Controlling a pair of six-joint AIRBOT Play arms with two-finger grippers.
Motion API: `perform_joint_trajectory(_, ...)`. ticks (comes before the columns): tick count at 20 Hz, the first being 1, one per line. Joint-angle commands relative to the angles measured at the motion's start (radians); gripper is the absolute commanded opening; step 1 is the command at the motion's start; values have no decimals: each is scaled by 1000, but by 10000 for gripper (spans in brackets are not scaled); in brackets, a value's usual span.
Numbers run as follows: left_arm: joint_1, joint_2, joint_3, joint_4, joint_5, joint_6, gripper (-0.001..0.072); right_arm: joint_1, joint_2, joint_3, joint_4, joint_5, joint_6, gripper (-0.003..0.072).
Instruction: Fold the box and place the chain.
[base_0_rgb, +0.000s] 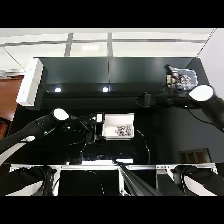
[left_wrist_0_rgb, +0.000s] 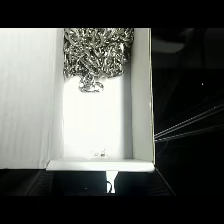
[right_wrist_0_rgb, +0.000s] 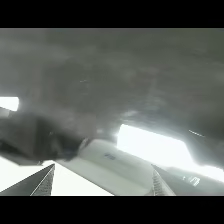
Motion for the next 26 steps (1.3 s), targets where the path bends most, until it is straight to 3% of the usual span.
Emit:
perform_joint_trajectory(1,0,-1,1,1,3,0,405,101,-104,47,-10,59,-282,700)
perform_joint_trajectory(4,0,-1,1,1,3,0,405,105,-82,63,-109,182,-497,700)
perform_joint_trajectory(8,0,-1,1,1,3,0,405,126,-43,63,-124,277,-647,700)
perform_joint_trajectory(11,0,-1,0,2,3,1,407,192,-43,34,-120,187,-766,700)
perform_joint_trajectory(21,0,-1,0,1,2,0,407,260,-43,-3,-142,215,-817,700)
perform_joint_trajectory(26,0,-1,0,1,2,0,407,278,-43,-3,-145,158,-817,670)
